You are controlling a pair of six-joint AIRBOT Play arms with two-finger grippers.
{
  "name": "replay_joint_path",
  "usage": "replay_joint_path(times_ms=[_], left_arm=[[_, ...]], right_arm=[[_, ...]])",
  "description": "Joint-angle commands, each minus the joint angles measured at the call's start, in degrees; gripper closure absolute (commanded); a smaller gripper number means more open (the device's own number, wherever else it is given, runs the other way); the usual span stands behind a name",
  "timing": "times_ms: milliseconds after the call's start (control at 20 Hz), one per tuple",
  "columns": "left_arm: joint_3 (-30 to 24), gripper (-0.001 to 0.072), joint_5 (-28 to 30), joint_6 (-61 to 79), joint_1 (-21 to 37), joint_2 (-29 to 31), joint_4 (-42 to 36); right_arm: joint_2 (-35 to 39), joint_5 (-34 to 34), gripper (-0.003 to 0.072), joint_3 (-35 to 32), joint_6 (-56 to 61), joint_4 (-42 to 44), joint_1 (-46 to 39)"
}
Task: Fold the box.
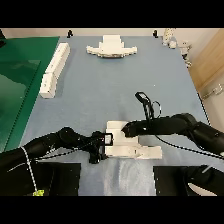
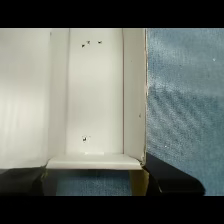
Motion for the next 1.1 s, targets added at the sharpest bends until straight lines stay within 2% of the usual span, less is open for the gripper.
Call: replay_joint_path(times_ms=[0, 100, 150, 200, 300, 350, 450, 600, 800, 1000, 1050], left_arm=[[0.02, 0.0191, 0.07, -0.04, 0.02, 0.04, -0.02], [0.02, 0.0192, 0.07, -0.04, 0.02, 0.04, -0.02], [0.02, 0.0191, 0.07, -0.04, 0.02, 0.04, -0.02], [0.02, 0.0192, 0.07, -0.07, 0.02, 0.04, -0.02], [0.02, 0.0192, 0.07, -0.04, 0.02, 0.04, -0.02], [0.02, 0.0192, 0.07, -0.04, 0.02, 0.04, -0.02], [0.02, 0.0192, 0.07, -0.04, 0.02, 0.04, -0.02], [0.02, 0.0192, 0.07, -0.07, 0.02, 0.04, -0.02], [0.02, 0.0191, 0.07, -0.07, 0.02, 0.04, -0.02], [0.02, 0.0192, 0.07, -0.04, 0.02, 0.04, -0.02], [0.02, 0.0192, 0.07, -0.07, 0.02, 0.04, -0.02]], right_arm=[[9.77, -12.96, 0.0688, -0.11, -6.84, -4.85, 0.5], [13.14, -21.88, 0.0682, -0.81, -11.61, -5.01, 1.6], [14.47, -25.22, 0.0484, -1.27, -12.17, -7.67, 2.16], [15.17, -27.3, 0.0248, -1.81, -13.68, -11.08, 2.23], [15.28, -27.78, 0.0062, -3.3, -21.88, -18.21, 2.21], [14.95, -27.02, -0.0006, -4.15, -26.69, -20.87, 2.21], [14.23, -24.5, -0.0019, -5.92, -34.05, -24.68, 2.19], [13.49, -20.9, -0.0019, -7.63, -40.0, -25.57, 2.19], [10.78, -16.04, -0.0005, -10.1, -45.2, -19.56, 2.23], [9.92, -14.58, 0.0003, -10.88, -48.04, -16.37, 2.23], [9.9, -14.14, 0.0062, -10.91, -48.48, -15.45, 2.23]])
